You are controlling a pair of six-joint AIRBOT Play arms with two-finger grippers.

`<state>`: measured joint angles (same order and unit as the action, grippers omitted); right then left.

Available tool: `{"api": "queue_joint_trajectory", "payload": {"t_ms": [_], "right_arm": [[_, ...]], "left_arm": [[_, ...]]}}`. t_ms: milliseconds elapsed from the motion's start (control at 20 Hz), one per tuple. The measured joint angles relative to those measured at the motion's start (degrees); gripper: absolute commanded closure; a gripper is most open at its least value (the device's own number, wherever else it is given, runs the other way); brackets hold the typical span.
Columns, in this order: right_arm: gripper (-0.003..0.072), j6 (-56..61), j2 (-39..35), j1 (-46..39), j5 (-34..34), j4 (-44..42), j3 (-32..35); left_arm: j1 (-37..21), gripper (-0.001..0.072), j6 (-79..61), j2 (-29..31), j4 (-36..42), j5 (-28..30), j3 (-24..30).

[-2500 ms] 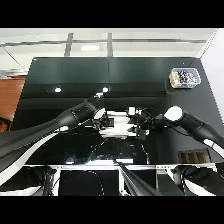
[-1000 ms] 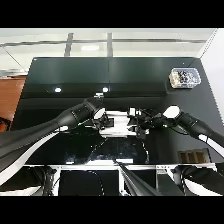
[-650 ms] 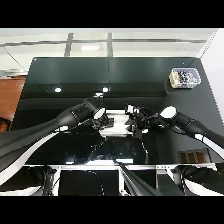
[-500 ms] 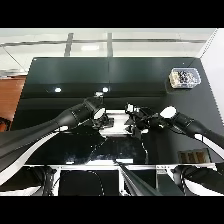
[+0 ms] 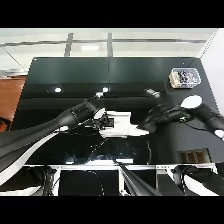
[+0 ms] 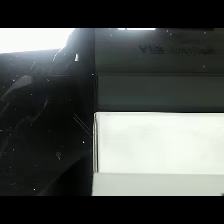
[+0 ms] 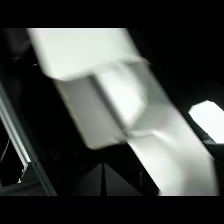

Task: Fold the box and place the chain.

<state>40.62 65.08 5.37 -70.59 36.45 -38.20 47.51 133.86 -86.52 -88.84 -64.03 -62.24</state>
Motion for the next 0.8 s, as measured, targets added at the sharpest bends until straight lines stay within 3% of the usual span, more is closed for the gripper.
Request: {"api": "queue_joint_trajectory", "payload": {"t_ms": [200, 350, 500, 700, 750, 800], "right_arm": [[0.067, 15.58, -1.9, -16.2, 3.39, 1.01, 4.24], [0.067, 21.46, -1.79, -20.74, 7.1, -1.18, 9.16], [0.067, 23.32, 1.11, -17.09, 8.46, -1.73, 11.82], [0.0668, 19.69, 6.86, -5.51, 11.89, -5.88, 12.04], [0.0562, 17.9, 7.74, -3.37, 11.93, -7.39, 11.1], [0.0192, 16.35, 8.37, -1.79, 11.04, -8.04, 9.81]], "left_arm": [[0.0, 0.0682, 0.02, 0.0, -0.09, -0.44, 0.0], [0.0, 0.0682, 0.02, 0.0, -0.2, -0.5, 0.0], [0.0, 0.0682, 0.02, 0.0, -0.22, -0.52, 0.0], [0.0, 0.0683, 0.04, 0.0, -0.24, -0.55, 0.0], [0.0, 0.0682, 0.04, 0.0, -0.24, -0.59, 0.0], [0.0, 0.0682, 0.04, 0.0, -0.24, -0.59, 0.0]]}}
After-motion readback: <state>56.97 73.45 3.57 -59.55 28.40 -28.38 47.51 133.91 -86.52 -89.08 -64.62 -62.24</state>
